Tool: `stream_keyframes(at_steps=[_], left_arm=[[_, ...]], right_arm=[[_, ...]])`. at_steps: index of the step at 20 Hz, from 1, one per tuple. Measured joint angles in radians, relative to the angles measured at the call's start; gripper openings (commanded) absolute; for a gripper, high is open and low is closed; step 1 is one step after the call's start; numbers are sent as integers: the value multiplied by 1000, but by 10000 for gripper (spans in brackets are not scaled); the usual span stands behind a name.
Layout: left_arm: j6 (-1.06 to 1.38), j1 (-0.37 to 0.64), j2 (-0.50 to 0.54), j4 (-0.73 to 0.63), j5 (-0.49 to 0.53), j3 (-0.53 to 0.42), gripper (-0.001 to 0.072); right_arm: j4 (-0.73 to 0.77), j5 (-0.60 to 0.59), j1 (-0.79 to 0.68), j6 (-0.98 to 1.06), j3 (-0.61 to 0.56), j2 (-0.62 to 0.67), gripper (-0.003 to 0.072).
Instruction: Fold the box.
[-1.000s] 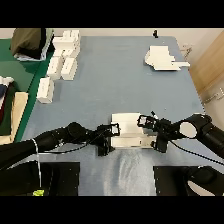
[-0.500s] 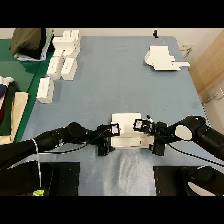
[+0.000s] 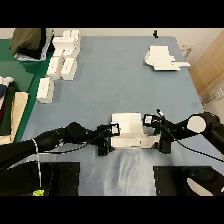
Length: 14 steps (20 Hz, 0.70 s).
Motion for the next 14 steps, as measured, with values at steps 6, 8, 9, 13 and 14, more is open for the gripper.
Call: stream_keyframes(at_steps=[6,8,9,13,14], left_arm=[[0,0,0,0,0,0,465],[0,0,0,0,0,0,465],[0,0,0,0,0,0,465],[0,0,0,0,0,0,465],[0,0,0,0,0,0,465]], right_arm=[[117,84,-69,-51,0,13,630],[136,94,-75,-44,0,11,630],[140,97,-76,-43,0,6,630],[135,70,-79,-95,0,-35,626],[131,51,-79,-132,0,-47,626]])
